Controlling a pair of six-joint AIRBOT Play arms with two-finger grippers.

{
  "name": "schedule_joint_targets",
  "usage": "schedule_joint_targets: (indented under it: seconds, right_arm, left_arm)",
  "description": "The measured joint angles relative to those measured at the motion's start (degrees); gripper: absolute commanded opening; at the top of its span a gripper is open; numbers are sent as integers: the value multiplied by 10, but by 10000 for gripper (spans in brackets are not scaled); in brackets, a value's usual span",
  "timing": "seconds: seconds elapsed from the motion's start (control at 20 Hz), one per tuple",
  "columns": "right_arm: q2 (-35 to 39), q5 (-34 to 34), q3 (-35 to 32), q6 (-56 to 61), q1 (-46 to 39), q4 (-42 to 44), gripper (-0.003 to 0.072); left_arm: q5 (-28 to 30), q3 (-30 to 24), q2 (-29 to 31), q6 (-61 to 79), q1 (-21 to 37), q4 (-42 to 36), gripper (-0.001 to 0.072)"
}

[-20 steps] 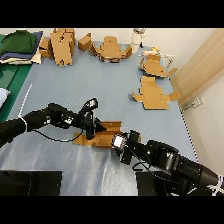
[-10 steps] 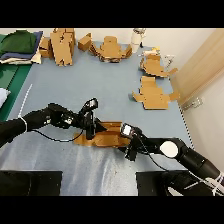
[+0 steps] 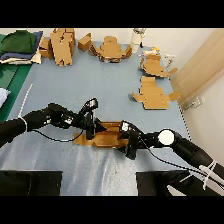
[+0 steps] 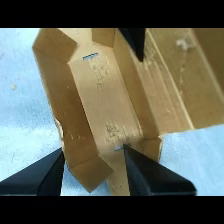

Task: Fold the box.

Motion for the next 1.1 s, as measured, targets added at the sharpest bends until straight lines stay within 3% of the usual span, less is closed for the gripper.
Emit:
schedule_joint_targets:
  seconds: [0.4, 0.45, 0.85, 1.1]
  right_arm:
    - [-6, -3, 5, 31, -2, 12, 567]
    - [-6, -5, 5, 40, -2, 14, 718]
    - [-12, -54, 5, 66, -2, 19, 716]
    - [-10, -5, 12, 59, -2, 14, 715]
  left_arm:
    - [0, 0, 0, 0, 0, 0, 14]
    - [0, 0, 0, 0, 0, 0, 15]
    - [1, 0, 0, 0, 0, -1, 15]
    - [-1, 0, 0, 0, 0, 1, 15]
